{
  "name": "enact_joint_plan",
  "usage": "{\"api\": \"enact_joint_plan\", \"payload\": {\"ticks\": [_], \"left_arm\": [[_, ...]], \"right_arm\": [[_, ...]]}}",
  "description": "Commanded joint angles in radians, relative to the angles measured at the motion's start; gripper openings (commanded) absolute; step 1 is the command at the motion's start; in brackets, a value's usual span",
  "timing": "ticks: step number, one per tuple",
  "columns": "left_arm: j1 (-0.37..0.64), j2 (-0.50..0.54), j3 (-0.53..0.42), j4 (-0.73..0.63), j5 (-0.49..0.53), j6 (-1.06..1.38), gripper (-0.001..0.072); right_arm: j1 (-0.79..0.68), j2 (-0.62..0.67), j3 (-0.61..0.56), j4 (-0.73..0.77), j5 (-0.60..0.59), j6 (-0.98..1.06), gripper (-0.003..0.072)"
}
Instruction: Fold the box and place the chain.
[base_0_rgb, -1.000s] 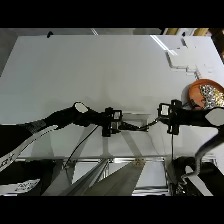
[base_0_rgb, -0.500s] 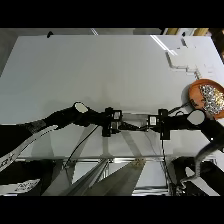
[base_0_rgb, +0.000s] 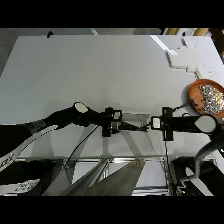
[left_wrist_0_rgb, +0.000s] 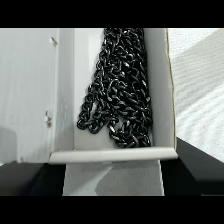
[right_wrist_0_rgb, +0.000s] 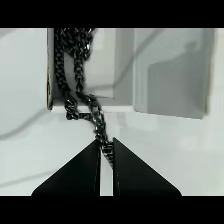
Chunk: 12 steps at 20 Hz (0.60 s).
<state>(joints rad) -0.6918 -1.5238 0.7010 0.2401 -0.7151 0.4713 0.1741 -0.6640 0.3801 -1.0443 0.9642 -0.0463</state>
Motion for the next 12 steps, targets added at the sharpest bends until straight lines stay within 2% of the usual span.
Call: {"api": "enact_joint_plan", "payload": {"ticks": [1, 4, 8, 10, 12], "left_arm": [[0.0, 0.0, 0.0, 0.0, 0.0, 0.0, 0.0273], [0.0, 0.0, 0.0, 0.0, 0.0, 0.0, 0.0273], [0.0, 0.0, 0.0, 0.0, 0.0, 0.0, 0.0273], [0.0, 0.0, 0.0, 0.0, 0.0, 0.0, 0.0273], [0.0, 0.0, 0.0, 0.0, 0.0, 0.0, 0.0273]], "right_arm": [[0.001, 0.185, 0.011, 0.058, 0.089, 0.05, 0.0016], [0.001, 0.214, 0.011, 0.295, 0.082, 0.038, 0.0016], [0.004, 0.167, 0.011, 0.557, 0.037, -0.04, 0.0016], [0.061, 0.12, 0.011, 0.58, -0.011, -0.064, 0.0016], [0.159, 0.056, 0.011, 0.574, -0.114, -0.064, 0.0016]]}}
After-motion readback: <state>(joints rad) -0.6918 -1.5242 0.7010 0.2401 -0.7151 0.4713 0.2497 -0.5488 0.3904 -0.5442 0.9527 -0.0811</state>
